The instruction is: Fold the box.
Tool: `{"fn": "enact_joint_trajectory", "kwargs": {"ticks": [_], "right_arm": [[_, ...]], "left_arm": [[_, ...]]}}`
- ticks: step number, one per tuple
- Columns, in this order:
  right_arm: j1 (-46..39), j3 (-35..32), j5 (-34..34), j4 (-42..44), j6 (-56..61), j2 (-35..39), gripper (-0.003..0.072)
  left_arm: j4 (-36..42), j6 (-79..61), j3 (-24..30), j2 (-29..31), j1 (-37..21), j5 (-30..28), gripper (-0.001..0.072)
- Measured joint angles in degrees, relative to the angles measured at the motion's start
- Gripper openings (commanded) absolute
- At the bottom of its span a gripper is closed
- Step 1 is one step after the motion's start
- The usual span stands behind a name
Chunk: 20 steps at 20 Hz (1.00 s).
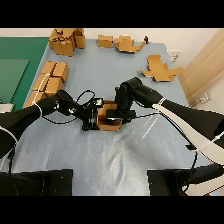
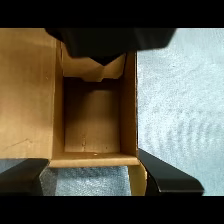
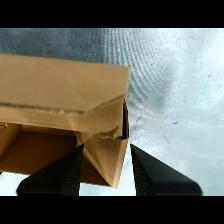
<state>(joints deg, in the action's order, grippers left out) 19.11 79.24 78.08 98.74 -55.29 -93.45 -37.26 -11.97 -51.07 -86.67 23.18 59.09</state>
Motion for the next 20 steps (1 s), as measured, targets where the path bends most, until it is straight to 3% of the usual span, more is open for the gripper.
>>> {"fn": "enact_joint_trajectory", "kwargs": {"ticks": [11, 14, 15, 16, 20], "right_arm": [[2.99, 0.59, 0.83, -8.46, 6.78, -2.34, 0.0413], [3.56, 1.46, 0.85, -9.29, 7.34, -3.21, 0.0263], [3.67, 2.01, 0.87, -9.49, 7.48, -3.58, 0.0175], [3.76, 2.60, 1.14, -9.70, 7.54, -3.96, 0.0004], [4.02, 4.42, 2.23, -10.12, 7.39, -4.90, 0.0005]], "left_arm": [[0.00, 0.07, 0.00, 0.00, 0.00, 0.02, 0.0347], [0.02, 0.09, 0.00, 0.00, 0.00, 0.04, 0.0347], [0.00, 0.09, 0.00, 0.00, 0.00, 0.04, 0.0347], [0.02, 0.11, 0.00, 0.00, 0.00, 0.04, 0.0347], [0.04, 0.28, 0.00, 0.00, 0.00, 0.07, 0.0347]]}}
